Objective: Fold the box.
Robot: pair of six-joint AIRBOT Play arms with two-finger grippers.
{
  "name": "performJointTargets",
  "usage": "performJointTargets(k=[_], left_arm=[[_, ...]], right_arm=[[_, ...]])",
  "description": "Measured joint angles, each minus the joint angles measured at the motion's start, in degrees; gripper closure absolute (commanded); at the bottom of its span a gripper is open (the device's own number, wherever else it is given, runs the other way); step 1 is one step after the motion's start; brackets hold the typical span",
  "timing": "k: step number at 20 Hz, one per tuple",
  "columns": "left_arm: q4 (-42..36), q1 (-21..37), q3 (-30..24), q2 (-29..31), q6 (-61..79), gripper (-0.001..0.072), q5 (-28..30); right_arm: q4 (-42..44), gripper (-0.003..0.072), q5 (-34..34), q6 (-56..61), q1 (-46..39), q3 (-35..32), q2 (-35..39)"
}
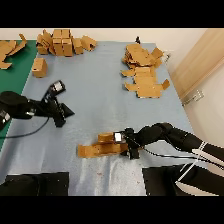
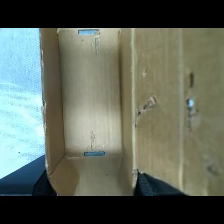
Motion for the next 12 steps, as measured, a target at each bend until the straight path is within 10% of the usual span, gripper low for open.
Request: performJointTargets(k=[3,5,6,12], left_arm=[[0.31,-3.61,-5.62,5.11,5.88,0.0697,-2.01],[0.42,-5.81,-8.61,6.86,9.42,0.0253,-3.19],[0.33,-7.06,-9.73,7.34,11.08,0.0185,-3.41],[0.17,-13.99,-12.26,7.87,14.84,0.0181,0.22]], right_arm=[[0.0,0.0105,0.0,0.0,0.0,0.0,0.0],[0.0,0.0105,0.0,0.0,0.0,0.0,0.0],[0.0,0.0105,0.0,0.0,0.0,0.0,0.0],[0.0,0.0105,0.02,0.0,0.0,-0.02,0.0]])
